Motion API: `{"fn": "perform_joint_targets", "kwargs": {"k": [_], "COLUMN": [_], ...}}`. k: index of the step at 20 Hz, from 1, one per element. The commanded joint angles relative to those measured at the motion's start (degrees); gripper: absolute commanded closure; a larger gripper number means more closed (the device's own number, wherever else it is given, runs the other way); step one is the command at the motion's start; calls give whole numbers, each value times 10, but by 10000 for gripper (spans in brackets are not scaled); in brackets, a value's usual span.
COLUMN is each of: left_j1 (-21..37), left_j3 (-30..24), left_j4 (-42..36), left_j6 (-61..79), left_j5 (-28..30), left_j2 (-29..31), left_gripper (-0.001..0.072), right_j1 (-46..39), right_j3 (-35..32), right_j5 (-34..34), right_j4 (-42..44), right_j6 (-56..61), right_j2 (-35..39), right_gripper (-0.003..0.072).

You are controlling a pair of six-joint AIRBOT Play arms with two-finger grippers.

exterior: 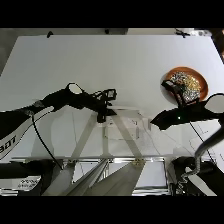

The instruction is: Fold the box and place the chain.

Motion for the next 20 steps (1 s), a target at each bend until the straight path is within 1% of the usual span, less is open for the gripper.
{"fn": "perform_joint_targets", "kwargs": {"k": [1, 8, 12, 16, 20], "left_j1": [0, 0, 0, 0, 0], "left_j3": [0, 0, 0, 0, 0], "left_j4": [4, 3, 2, 2, 2], "left_j6": [4, 1, -7, -7, -7], "left_j5": [7, 16, 17, 36, 36], "left_j2": [0, -6, -24, -25, -25], "left_gripper": [707, 708, 708, 708, 708], "right_j1": [0, 0, 0, 0, 0], "right_j3": [0, 0, 0, 0, 0], "right_j5": [-7, -35, -38, -40, -47], "right_j4": [-1, -1, -3, -9, -19], "right_j6": [16, 16, 13, 12, 12], "right_j2": [0, 0, 0, 0, 0], "right_gripper": [676, 676, 676, 675, 675]}}
